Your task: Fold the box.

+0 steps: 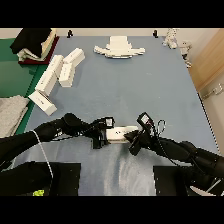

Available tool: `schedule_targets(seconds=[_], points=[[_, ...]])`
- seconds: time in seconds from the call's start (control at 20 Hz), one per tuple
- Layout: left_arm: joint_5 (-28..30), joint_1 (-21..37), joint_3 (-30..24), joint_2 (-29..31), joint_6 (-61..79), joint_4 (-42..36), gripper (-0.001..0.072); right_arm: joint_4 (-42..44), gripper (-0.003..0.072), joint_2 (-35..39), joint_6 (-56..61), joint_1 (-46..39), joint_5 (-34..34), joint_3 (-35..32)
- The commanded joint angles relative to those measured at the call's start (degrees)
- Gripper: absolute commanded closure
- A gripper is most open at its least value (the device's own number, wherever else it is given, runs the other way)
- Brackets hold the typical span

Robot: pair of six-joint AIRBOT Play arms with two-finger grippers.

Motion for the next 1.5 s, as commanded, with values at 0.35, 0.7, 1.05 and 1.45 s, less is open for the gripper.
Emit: schedule_targets(seconds=[0.35, 0.7, 1.05, 1.45], points=[[-0.02, 0.02, 0.02, 0.04, 0.00, 0.02, 0.0227, -0.26, 0.0684, -1.90, 0.52, 0.31, 2.27, -0.96], [-0.02, 0.02, 0.02, 0.04, 0.00, 0.02, 0.0227, -1.14, 0.0683, 3.28, 0.46, 0.26, 4.24, -0.90], [-0.02, 0.02, 0.02, 0.04, 0.00, 0.02, 0.0227, -6.71, 0.0682, 5.81, 0.31, -0.28, 5.01, 1.81], [-0.02, 0.02, 0.02, 0.04, 0.00, 0.02, 0.0227, -29.14, 0.0683, -5.03, 11.87, -17.00, -21.84, 22.51]])
